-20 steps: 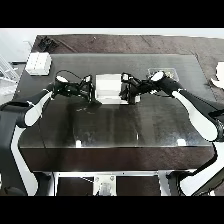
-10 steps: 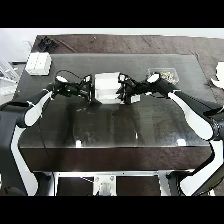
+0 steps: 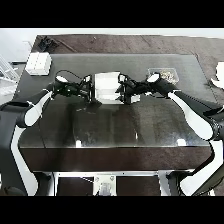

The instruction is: Fold the box and place the chain.

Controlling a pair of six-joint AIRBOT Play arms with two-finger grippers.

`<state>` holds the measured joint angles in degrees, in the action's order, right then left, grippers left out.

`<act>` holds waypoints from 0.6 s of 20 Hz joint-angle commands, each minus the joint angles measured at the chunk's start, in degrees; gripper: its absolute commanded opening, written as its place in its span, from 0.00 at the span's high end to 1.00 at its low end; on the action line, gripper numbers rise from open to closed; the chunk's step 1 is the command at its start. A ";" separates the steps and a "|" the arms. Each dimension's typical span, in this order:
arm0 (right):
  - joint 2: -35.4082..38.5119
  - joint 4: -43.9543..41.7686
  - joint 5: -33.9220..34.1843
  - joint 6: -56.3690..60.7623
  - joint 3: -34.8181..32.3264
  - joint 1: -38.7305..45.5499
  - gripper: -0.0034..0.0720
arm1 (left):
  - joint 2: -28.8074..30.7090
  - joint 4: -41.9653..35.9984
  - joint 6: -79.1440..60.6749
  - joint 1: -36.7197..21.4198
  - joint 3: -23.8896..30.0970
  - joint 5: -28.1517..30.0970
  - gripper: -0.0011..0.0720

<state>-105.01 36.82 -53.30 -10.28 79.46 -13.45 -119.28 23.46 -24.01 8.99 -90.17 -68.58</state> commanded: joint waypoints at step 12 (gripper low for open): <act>4.33 15.56 -0.74 23.54 -0.02 1.81 0.95 | -0.04 0.02 0.02 0.04 -0.02 0.02 0.40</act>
<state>-102.65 48.29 -54.04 4.91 79.44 -11.81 -119.31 23.49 -23.94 9.06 -90.17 -68.66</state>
